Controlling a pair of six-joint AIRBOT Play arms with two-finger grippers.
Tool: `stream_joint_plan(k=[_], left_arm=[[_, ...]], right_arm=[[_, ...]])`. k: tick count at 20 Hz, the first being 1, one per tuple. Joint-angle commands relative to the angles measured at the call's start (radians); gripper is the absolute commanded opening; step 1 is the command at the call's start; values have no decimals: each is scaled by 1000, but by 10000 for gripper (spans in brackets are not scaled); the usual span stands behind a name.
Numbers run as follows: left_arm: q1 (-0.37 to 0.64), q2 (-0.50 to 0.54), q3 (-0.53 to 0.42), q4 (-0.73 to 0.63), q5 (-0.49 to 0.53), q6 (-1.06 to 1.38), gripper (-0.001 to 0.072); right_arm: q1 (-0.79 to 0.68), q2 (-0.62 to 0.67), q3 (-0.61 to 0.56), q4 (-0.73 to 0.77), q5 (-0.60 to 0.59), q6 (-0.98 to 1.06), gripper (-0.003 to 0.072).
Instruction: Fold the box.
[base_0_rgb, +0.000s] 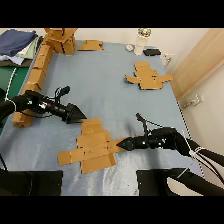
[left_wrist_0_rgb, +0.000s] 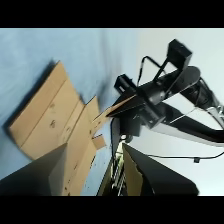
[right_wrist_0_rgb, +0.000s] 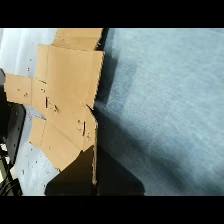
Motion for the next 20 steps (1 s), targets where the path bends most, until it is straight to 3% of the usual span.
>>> stream_joint_plan(k=[1,8,13,16,20], left_arm=[[25,0,1,130,-8,-79,529],[98,0,-2,134,-45,-100,530],[53,-2,-41,118,13,-93,530],[-9,-2,-53,14,41,-18,530],[-81,-10,-53,3,74,17,528]], right_arm=[[0,-21,0,33,-21,-64,1],[20,-8,0,105,-13,-234,3],[44,76,0,105,40,-222,3],[44,77,0,103,47,-214,3],[44,77,0,100,49,-206,2]])
